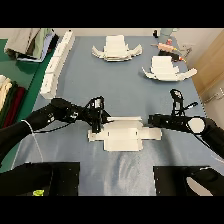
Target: Fold the box.
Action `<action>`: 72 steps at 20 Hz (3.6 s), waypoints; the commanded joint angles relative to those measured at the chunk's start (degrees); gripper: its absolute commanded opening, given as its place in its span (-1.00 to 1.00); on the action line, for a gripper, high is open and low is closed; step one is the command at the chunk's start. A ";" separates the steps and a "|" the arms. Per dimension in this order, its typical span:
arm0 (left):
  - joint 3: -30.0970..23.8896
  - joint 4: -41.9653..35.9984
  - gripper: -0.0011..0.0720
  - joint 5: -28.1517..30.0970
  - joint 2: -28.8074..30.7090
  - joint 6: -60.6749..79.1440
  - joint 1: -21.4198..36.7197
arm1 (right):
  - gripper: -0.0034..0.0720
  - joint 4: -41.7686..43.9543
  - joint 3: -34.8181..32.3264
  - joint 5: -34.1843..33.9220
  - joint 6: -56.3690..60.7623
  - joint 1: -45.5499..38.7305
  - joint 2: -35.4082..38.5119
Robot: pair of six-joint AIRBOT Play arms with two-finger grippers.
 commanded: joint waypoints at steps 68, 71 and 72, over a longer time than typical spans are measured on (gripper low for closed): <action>-8.24 -4.74 -0.93 4.15 0.46 1.66 -4.66 | 0.50 -53.72 2.62 15.28 23.32 59.80 -4.57; -8.24 -4.74 -0.93 4.15 0.46 1.66 -4.66 | 0.50 -59.58 4.48 21.64 34.56 59.78 -3.19; -8.24 -4.74 -0.93 4.15 0.46 1.68 -4.66 | 0.50 -61.22 4.85 23.56 38.18 59.78 -2.91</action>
